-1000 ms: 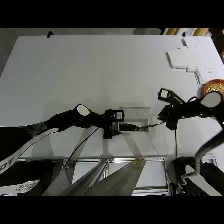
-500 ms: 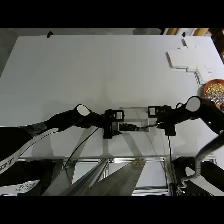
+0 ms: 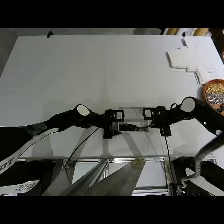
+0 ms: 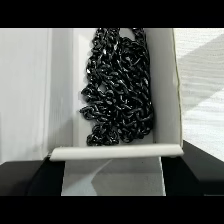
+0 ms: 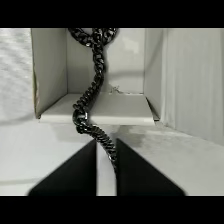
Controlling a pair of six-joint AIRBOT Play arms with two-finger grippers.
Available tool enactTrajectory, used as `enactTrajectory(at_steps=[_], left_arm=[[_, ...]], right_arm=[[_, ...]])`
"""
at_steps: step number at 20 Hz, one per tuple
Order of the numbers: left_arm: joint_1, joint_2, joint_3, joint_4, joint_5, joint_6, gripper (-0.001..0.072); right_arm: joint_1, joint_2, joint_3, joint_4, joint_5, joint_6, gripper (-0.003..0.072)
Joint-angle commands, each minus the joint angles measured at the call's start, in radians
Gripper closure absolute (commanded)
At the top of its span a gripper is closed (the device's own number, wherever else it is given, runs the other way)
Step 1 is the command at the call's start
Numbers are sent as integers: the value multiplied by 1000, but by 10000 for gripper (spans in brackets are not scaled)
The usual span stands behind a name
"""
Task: Fold the box and place the chain.
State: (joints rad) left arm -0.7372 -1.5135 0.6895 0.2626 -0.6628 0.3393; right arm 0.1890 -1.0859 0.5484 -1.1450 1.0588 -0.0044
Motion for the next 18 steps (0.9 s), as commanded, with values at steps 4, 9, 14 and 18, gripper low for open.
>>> enactTrajectory(at_steps=[4, 9, 14, 18], left_arm=[[0, 0, 0, 0, 0, 0, 456], [0, 0, 0, 0, 0, 0, 456], [0, 0, 1, 0, 0, 0, 456], [0, 0, 0, 0, 0, 0, 456]], right_arm=[[2, 165, 0, -130, 90, 36, 671], [14, 362, 0, 25, 110, 72, 671], [173, 388, -1, 323, 23, 139, 670], [311, 311, -1, 529, -255, 184, 670]])
